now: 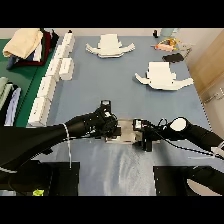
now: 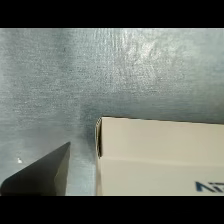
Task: Fold the box.
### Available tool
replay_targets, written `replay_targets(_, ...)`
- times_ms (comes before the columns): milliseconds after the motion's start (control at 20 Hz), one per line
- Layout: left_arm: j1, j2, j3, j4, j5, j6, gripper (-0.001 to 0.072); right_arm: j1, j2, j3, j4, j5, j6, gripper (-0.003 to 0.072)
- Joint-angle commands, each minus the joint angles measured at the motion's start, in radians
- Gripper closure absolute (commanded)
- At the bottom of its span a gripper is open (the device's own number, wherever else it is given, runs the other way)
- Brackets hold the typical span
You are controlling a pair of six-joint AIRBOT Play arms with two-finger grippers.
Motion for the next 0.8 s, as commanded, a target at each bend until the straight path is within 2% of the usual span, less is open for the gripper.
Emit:
replay_targets(0,-0.001,0.001,0.013,0.003,-0.023,0.0,0.0226,0.0,0.001,0.001,0.0,0.0,0.0,0.0184)
replay_targets(200,0.0,0.054,0.082,0.035,-0.158,0.031,0.0225,0.0,0.001,0.001,0.0,0.0,0.0,0.0184)
replay_targets(400,0.006,0.231,0.092,0.057,-0.229,0.038,0.0225,0.0,0.001,0.001,0.0,0.0,0.0,0.0184)
replay_targets(500,0.021,0.327,0.092,0.059,-0.298,0.064,0.0225,0.0,0.001,0.001,0.0,0.0,0.0,0.0184)
replay_targets(600,0.049,0.416,0.091,0.109,-0.388,0.078,0.0225,0.0,0.001,0.001,0.0,0.0,0.0,0.0184)
replay_targets(700,0.103,0.497,0.077,0.146,-0.433,0.145,0.0228,0.0,0.001,0.001,0.0,0.0,0.0,0.0184)
replay_targets(750,0.147,0.531,0.064,0.138,-0.437,0.199,0.032,0.0,0.001,0.001,0.0,0.0,0.0,0.0184)
